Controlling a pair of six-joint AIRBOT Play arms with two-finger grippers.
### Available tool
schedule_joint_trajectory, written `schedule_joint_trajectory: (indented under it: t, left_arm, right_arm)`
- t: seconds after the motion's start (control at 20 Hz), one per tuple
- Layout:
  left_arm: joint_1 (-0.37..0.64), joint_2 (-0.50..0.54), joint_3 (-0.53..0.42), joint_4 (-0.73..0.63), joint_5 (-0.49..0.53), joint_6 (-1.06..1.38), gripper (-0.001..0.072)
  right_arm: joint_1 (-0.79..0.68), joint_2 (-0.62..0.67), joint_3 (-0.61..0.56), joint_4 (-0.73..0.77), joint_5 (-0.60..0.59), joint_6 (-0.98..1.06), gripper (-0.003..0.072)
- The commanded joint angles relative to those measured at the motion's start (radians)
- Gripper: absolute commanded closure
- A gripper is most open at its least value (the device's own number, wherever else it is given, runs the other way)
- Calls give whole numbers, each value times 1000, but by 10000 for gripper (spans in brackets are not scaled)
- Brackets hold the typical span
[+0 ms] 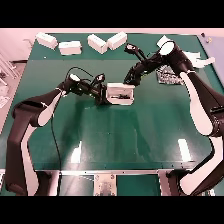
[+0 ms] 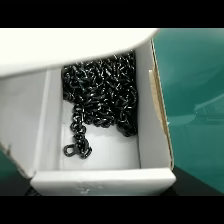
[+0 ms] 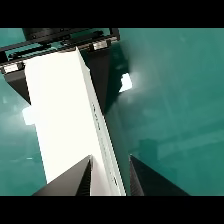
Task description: Fold the box and place the chain.
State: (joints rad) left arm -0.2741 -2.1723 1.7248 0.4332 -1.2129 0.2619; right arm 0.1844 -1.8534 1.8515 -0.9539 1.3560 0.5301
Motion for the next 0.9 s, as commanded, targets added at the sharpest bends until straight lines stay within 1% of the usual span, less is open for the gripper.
schedule_joint_trajectory:
  t: [0.0,0.1,0.85]
  left_arm:
    - [1,0,1,0,0,0,186]
    - [1,0,1,0,0,0,186]
    - [1,0,1,0,1,0,186]
  right_arm:
    - [1,1,2,0,47,0,386]
    - [1,1,1,-1,67,0,386]
    - [36,-7,1,6,65,-38,386]
